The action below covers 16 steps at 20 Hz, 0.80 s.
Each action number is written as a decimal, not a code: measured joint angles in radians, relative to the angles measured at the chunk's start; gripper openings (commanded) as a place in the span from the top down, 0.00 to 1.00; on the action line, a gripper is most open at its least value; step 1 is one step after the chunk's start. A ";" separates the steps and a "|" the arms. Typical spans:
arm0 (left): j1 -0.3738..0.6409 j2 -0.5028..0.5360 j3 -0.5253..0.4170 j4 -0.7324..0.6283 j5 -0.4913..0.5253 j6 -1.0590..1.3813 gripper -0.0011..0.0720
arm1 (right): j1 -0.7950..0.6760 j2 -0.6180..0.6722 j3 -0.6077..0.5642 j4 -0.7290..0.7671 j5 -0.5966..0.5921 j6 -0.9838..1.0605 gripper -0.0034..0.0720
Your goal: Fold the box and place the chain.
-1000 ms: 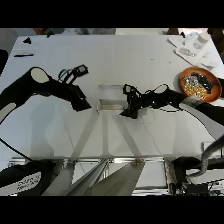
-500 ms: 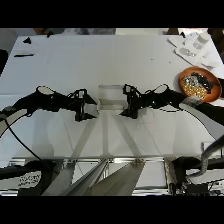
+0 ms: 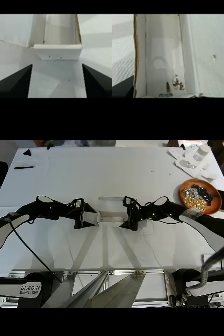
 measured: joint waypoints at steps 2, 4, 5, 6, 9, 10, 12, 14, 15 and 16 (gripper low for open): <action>-0.007 -0.024 0.027 0.003 -0.026 0.000 0.03 | 0.000 0.000 0.000 0.000 0.000 0.000 0.43; -0.012 -0.041 0.051 -0.003 -0.038 0.000 0.03 | 0.000 0.000 0.000 0.000 0.000 0.000 0.43; -0.014 -0.046 0.058 -0.007 -0.045 0.000 0.03 | 0.000 0.000 0.000 0.000 0.000 0.000 0.43; -0.014 -0.050 0.063 -0.010 -0.048 0.000 0.03 | 0.000 0.000 0.000 0.000 0.000 0.000 0.43; -0.020 -0.056 0.071 -0.010 -0.060 0.000 0.03 | 0.000 0.000 0.000 0.000 0.000 0.000 0.43; -0.025 -0.057 0.073 -0.011 -0.063 0.000 0.03 | 0.000 0.000 0.000 0.000 0.000 0.000 0.43; -0.041 -0.061 0.076 -0.017 -0.065 -0.001 0.03 | 0.000 0.000 0.000 0.000 0.000 0.000 0.43; -0.057 -0.064 0.078 -0.013 -0.050 -0.008 0.03 | 0.000 0.000 0.000 0.000 0.000 0.000 0.43; -0.063 -0.064 0.079 -0.011 -0.043 -0.011 0.03 | 0.000 0.000 0.000 0.000 0.000 0.000 0.43; -0.069 -0.064 0.079 -0.010 -0.036 -0.016 0.03 | 0.000 0.000 0.000 0.000 0.000 0.000 0.43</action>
